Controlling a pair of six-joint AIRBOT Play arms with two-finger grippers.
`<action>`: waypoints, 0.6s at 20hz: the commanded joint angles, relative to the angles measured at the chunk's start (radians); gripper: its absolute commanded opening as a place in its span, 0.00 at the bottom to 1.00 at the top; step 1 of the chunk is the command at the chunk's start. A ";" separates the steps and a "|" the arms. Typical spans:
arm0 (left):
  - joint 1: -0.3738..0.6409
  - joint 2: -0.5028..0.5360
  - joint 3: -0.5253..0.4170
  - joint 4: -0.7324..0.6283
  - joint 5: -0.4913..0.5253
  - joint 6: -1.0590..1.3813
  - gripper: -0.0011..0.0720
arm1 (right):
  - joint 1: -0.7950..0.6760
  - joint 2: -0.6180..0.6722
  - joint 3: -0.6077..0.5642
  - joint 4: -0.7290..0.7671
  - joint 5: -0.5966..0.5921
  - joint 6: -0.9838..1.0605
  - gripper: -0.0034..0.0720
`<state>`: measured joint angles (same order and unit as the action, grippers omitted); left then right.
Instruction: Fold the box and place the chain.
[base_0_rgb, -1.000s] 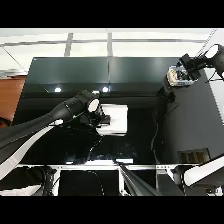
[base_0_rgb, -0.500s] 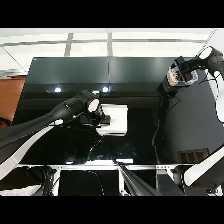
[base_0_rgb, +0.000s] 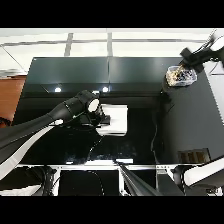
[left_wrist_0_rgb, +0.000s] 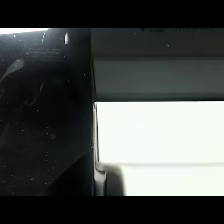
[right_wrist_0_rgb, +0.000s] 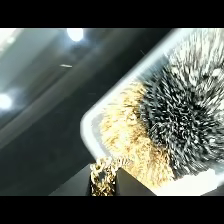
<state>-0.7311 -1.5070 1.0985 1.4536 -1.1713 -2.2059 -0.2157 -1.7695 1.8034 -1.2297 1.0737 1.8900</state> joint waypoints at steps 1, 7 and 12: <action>0.000 0.000 0.000 0.000 0.000 0.000 0.05 | -0.010 0.196 0.001 0.002 0.105 -0.200 0.06; 0.000 0.000 0.000 0.000 0.000 0.000 0.05 | -0.012 0.540 0.001 0.078 0.284 -0.335 0.06; 0.000 0.000 0.000 0.000 0.000 0.000 0.05 | -0.013 0.710 0.001 0.270 0.316 -0.367 0.06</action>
<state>-0.7311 -1.5070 1.0985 1.4536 -1.1717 -2.2063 -0.2276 -1.1595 1.8034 -1.0702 1.3499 1.5574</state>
